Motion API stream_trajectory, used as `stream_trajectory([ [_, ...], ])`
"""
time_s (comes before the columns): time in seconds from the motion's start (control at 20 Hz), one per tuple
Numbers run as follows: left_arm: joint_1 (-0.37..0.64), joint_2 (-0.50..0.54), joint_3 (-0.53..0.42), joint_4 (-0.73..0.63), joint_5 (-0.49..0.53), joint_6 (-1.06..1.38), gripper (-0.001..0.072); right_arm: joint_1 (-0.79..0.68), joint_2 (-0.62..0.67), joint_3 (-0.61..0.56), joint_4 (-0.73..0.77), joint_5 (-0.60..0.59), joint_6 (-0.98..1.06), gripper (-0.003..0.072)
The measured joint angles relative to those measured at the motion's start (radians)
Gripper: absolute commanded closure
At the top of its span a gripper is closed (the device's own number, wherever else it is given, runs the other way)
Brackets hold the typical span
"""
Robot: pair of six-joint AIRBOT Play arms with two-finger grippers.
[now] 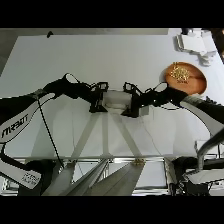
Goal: Fold the box and place the chain.
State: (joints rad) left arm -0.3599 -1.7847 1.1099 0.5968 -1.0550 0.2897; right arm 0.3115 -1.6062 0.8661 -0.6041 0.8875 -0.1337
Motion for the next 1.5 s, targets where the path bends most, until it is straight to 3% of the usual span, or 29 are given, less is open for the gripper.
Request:
stream_trajectory([
  [0.35, 0.0, -0.001, 0.0, -0.002, 0.025, -0.003, 0.0551, -0.047, 0.151, 0.0, -0.259, 0.013, 0.101, -0.0021],
  [0.5, 0.0, -0.001, 0.001, 0.001, 0.021, -0.003, 0.0551, -0.077, 0.226, 0.0, -0.359, 0.034, 0.165, 0.0253],
  [0.6, 0.001, -0.001, 0.001, 0.002, 0.019, -0.002, 0.0551, -0.089, 0.276, 0.0, -0.396, 0.068, 0.187, 0.0583],
  [0.65, 0.001, -0.001, 0.001, 0.002, 0.018, -0.002, 0.0551, -0.093, 0.302, 0.0, -0.407, 0.087, 0.193, 0.0676],
  [0.8, 0.001, -0.001, 0.001, 0.003, 0.016, -0.002, 0.0551, -0.099, 0.359, 0.0, -0.405, 0.127, 0.206, 0.0677],
  [1.0, 0.001, -0.001, 0.001, 0.004, 0.013, -0.002, 0.0551, -0.102, 0.386, 0.0, -0.263, 0.114, 0.212, 0.0683],
  [1.25, 0.001, -0.001, 0.001, 0.004, 0.011, -0.001, 0.0551, -0.1, 0.304, 0.012, -0.01, -0.034, 0.17, 0.0679],
  [1.5, 0.001, -0.001, 0.001, 0.003, 0.01, -0.002, 0.0551, -0.1, 0.158, 0.035, 0.091, -0.204, 0.196, 0.0681],
])
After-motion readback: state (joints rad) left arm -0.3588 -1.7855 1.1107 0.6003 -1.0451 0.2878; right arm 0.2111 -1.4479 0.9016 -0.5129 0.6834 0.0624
